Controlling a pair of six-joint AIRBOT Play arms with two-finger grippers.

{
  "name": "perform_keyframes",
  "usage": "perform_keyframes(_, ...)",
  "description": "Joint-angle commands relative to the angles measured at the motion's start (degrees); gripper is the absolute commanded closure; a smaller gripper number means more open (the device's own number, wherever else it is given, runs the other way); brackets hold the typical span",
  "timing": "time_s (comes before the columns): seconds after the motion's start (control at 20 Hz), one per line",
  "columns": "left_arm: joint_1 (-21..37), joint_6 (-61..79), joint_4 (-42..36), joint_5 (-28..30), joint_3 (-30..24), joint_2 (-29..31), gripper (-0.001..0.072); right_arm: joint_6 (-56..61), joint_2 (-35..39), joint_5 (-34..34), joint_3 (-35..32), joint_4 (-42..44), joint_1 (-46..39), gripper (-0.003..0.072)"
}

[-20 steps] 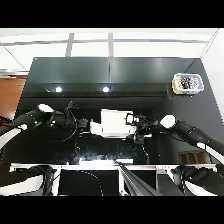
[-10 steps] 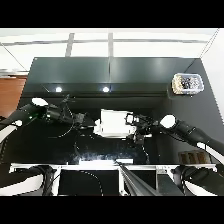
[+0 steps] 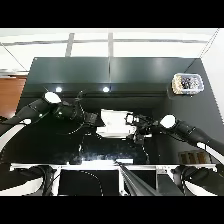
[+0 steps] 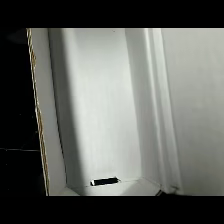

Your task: Fold the box and place the chain.

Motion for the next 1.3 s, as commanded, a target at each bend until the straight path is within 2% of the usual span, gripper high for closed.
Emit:
perform_keyframes(0.0, -3.3, -11.5, 6.4, 1.3, 3.2, 0.0, 0.0093, 0.0, 0.1, 0.0, 0.0, 0.0, 0.1, 0.0247)
perform_keyframes(0.05, -3.9, -13.3, 7.5, 1.0, 4.0, 0.0, 0.0095, 0.0, 0.0, 0.0, 0.0, 0.0, 0.1, 0.0247)
perform_keyframes(0.15, -4.6, -13.9, 8.8, 0.0, 5.3, 0.0, 0.0263, 0.0, 0.0, 0.0, 0.0, 0.0, 0.1, 0.0247)
perform_keyframes(0.2, -4.9, -15.2, 8.9, 0.0, 5.6, 0.1, 0.0271, 0.0, 0.1, 0.0, 0.0, 0.0, 0.1, 0.0247)
perform_keyframes(0.5, -10.3, -27.4, 21.8, 4.6, 6.4, 0.1, 0.0271, 0.0, 0.1, 0.0, 0.0, 0.0, 0.1, 0.0247)
perform_keyframes(0.8, -14.2, -34.1, 24.9, 12.1, 6.4, 0.0, 0.0271, 0.0, 0.0, 0.0, 0.0, 0.0, 0.1, 0.0247)
perform_keyframes(1.0, -17.0, -42.4, 31.6, 12.0, 7.2, 0.0, 0.0271, 0.0, 0.1, 0.0, 0.0, 0.0, 0.1, 0.0247)
perform_keyframes(1.15, -22.2, -54.3, 43.3, 11.2, 9.5, 0.0, 0.0271, 0.0, 0.0, 0.0, 0.0, 0.0, 0.1, 0.0247)
perform_keyframes(1.25, -25.0, -59.5, 49.1, 8.0, 11.5, -0.7, 0.0271, 0.0, 0.1, 0.0, 0.0, 0.0, 0.1, 0.0247)
